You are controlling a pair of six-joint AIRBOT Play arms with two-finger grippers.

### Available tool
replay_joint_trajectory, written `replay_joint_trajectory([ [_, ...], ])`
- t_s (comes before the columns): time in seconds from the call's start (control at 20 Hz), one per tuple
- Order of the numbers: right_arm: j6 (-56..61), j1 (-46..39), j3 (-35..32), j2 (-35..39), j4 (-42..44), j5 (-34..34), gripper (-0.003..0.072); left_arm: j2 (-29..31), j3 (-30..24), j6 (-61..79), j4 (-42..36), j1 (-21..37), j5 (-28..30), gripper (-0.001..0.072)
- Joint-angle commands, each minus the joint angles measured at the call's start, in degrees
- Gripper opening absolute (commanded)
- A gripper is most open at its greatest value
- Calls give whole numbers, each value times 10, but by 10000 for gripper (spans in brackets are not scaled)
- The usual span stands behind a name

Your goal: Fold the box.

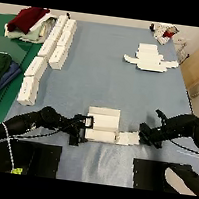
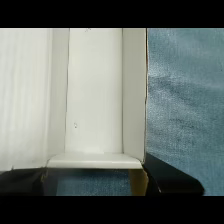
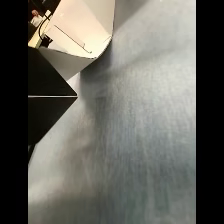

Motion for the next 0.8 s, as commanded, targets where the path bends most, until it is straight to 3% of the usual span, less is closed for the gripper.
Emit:
replay_joint_trajectory([
  [0.0,-35,-1,-24,-2,49,6,4,0,0,0,0,0,0,472],
  [0.35,-43,97,-17,-1,97,42,4,0,0,0,0,0,0,472],
  [0.65,-47,157,58,39,96,59,6,0,0,0,0,0,0,472],
  [0.7,-47,166,63,43,96,58,47,0,0,0,0,0,0,472],
  [0.75,-47,177,63,44,96,59,205,0,0,0,0,0,0,472],
])
